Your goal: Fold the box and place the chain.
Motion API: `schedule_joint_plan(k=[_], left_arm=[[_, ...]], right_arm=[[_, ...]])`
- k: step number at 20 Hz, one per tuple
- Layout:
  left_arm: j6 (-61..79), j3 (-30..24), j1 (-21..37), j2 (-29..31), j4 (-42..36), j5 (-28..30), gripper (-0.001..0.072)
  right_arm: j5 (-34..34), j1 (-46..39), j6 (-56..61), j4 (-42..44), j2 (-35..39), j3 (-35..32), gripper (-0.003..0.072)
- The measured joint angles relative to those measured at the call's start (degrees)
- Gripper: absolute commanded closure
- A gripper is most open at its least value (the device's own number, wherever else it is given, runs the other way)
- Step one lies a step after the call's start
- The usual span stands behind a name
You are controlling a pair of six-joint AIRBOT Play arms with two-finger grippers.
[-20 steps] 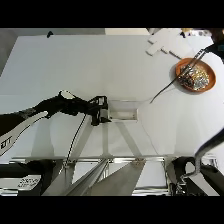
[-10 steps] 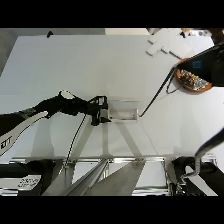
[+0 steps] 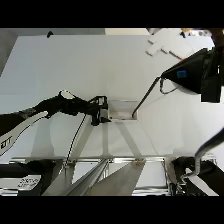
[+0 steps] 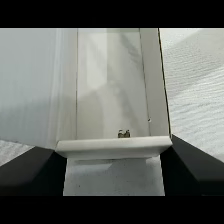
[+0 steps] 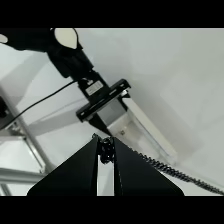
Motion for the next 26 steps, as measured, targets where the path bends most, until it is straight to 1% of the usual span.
schedule_joint_plan(k=[3, 7, 12, 17, 26], left_arm=[[0.0, 0.0, 0.0, 0.0, 0.0, 0.0, 0.0641], [0.0, 0.0, 0.0, 0.0, 0.0, 0.0, 0.0641], [0.0, 0.0, 0.0, 0.0, 0.0, 0.0, 0.0641], [0.0, 0.0, 0.0, 0.0, 0.0, 0.0, 0.0641], [0.0, 0.0, 0.0, 0.0, 0.0, 0.0, 0.0641]], right_arm=[[-1.0, 0.9, -0.1, 0.0, 0.0, -1.3, 0.0670], [-4.7, 1.4, -1.1, 0.1, -0.1, -5.3, 0.0669], [-9.8, 1.5, -4.3, 3.7, -0.4, -10.1, 0.0669], [-14.7, 1.5, -7.7, 10.8, -0.5, -11.1, 0.0669], [-18.9, 1.5, -9.5, 13.1, -0.9, -11.4, 0.0669]])
